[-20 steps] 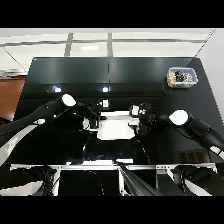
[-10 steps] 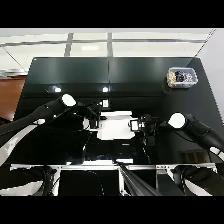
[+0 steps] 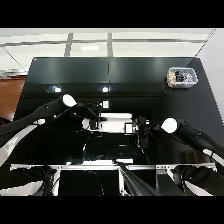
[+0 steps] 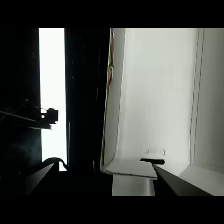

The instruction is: Fold the box and place the chain.

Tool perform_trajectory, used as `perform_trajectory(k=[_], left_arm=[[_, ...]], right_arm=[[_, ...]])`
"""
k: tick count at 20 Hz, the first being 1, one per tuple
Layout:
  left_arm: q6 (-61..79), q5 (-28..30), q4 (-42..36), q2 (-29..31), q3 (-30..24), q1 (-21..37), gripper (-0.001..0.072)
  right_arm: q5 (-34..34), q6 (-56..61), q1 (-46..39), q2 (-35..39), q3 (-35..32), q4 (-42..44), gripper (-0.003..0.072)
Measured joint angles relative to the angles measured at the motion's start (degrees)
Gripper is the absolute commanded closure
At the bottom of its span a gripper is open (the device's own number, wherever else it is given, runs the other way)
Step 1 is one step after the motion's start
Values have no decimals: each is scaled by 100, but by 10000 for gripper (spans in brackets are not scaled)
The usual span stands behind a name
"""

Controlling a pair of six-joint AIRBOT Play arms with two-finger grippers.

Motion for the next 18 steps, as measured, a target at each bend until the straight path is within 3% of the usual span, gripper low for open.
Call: perform_trajectory(k=[8, 13, 18], left_arm=[[-13, 55, -13, 2, 2, 2, 682], [-4, 50, -4, 0, 2, 2, 682], [-9, 52, -7, 0, 2, 2, 682]], right_arm=[[-726, -2, 129, -59, -31, 195, -18], [-796, 72, -48, 79, 151, 251, -18], [-446, 118, -446, 197, 354, 422, -18]])
